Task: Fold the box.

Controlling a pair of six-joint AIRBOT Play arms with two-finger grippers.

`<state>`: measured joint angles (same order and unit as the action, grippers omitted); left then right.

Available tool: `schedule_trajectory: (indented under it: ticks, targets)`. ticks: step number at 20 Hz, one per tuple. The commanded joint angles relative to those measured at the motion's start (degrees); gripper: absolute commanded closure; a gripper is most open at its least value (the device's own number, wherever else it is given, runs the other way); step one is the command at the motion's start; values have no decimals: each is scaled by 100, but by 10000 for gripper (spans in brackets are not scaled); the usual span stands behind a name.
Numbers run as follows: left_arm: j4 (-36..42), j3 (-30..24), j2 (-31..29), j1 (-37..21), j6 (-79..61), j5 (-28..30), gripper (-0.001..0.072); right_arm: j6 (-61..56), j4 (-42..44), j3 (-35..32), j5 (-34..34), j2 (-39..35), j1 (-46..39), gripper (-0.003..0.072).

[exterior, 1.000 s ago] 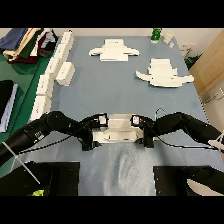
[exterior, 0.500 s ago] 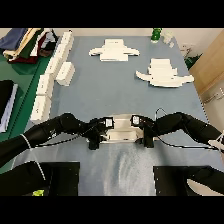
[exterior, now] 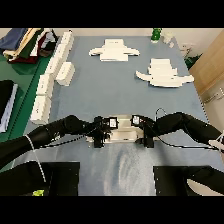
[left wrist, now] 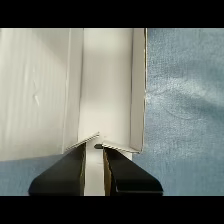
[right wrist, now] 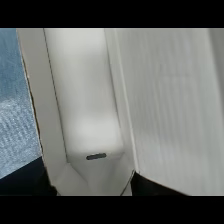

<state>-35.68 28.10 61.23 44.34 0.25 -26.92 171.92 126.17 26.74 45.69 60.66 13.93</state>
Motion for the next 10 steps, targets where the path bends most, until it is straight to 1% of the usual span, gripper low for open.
schedule_trajectory:
  ticks: [1,2,4,5,6,7,8,10]
  targets:
    - [619,4,39,107,-415,138,545,0,2,-2,-4,-2,0,285]
    - [789,4,98,105,-529,136,545,0,4,-2,-2,-2,0,285]
    - [874,7,216,105,-564,138,540,0,2,-2,-2,-2,0,285]
    - [874,7,247,105,-562,140,499,0,2,-2,-4,-2,0,286]
    - [874,4,247,105,-555,129,294,0,2,-2,-2,-2,0,285]
    - [887,4,245,105,-520,129,48,0,2,-2,-4,-2,0,285]
    - [890,4,247,103,-518,125,29,0,2,-2,-4,-2,0,286]
    - [890,4,247,105,-520,127,30,0,2,-2,-4,-2,0,285]
